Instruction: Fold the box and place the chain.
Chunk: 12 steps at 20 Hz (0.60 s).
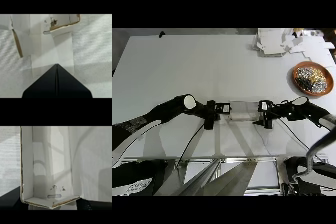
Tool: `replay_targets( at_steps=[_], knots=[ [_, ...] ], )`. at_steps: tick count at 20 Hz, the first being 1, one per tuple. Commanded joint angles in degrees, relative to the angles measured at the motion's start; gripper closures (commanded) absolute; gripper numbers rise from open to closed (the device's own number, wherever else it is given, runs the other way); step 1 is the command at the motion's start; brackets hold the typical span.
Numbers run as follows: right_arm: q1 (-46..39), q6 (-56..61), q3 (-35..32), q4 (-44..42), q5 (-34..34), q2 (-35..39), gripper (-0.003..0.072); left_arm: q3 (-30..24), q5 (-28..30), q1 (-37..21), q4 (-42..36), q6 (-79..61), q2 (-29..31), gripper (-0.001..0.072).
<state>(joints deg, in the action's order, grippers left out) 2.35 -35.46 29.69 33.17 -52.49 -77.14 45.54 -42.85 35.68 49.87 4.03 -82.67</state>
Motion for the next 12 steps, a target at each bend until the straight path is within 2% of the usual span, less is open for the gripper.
replay_targets(
  at_steps=[1, 4, 5, 7, 9, 12],
  knots=[
    [-0.02, 0.02, 0.04, -0.02, -0.02, 0.04, 0.0178, -0.02, -0.02, 0.00, -0.09, -0.17, -0.04, 0.0700],
    [-0.02, 0.02, 0.07, -0.02, -0.02, 0.04, 0.0178, 0.00, 0.02, -0.07, 0.13, -0.22, 2.69, 0.0697],
    [-0.02, 0.02, 0.04, -0.02, -0.02, 0.04, 0.0178, 0.00, 0.48, -0.07, 0.11, -0.52, 3.89, 0.0675],
    [-0.02, 0.02, 0.07, -0.02, 0.00, 0.04, 0.0178, 0.00, 1.07, -0.07, 0.09, -4.20, 5.70, 0.0521],
    [-0.02, 0.02, 0.04, -0.02, -0.02, 0.04, 0.0178, 0.00, 1.20, -0.07, 0.11, -8.50, 6.10, 0.0424],
    [-0.02, 0.02, 0.07, -0.02, -0.02, 0.04, 0.0178, 0.00, 1.68, -0.07, 0.13, -11.39, 5.27, 0.0424]
  ],
)
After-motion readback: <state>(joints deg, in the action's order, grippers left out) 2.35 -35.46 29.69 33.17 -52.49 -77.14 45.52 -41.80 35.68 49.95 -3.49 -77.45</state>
